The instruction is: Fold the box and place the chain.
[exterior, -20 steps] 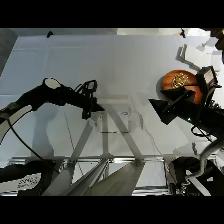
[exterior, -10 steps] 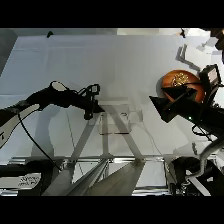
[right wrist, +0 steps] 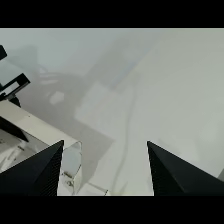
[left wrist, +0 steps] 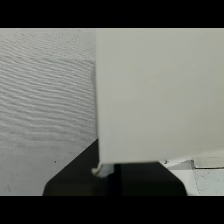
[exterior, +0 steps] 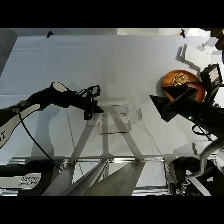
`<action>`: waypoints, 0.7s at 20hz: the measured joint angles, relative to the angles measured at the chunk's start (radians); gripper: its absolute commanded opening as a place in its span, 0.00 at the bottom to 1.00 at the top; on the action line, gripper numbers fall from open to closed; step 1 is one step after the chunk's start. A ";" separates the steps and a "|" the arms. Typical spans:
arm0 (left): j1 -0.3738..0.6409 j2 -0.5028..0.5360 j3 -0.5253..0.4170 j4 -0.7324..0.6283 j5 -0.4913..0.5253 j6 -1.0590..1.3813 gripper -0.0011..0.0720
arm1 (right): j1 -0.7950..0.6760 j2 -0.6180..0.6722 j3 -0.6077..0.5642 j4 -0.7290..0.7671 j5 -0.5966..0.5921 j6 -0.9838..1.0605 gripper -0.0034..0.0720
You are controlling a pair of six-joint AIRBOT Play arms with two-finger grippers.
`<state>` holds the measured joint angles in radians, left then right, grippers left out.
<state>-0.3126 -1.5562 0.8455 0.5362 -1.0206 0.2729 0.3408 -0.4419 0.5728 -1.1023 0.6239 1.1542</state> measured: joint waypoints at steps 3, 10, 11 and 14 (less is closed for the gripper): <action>0.000 0.000 0.000 0.002 0.000 0.000 0.03 | 0.000 0.000 0.000 0.029 -0.022 -0.013 0.82; 0.000 0.000 0.000 0.003 0.000 0.000 0.03 | 0.000 -0.006 0.000 0.113 0.136 -0.408 0.78; 0.000 0.000 0.000 0.003 0.000 -0.001 0.03 | 0.000 -0.011 0.000 0.119 0.179 -0.481 0.80; 0.000 0.000 0.000 0.003 0.000 0.000 0.03 | 0.000 -0.037 0.000 0.125 0.276 -0.669 0.85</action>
<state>-0.3126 -1.5562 0.8455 0.5388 -1.0210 0.2726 0.3408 -0.4786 0.5732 -0.9775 0.8997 0.4854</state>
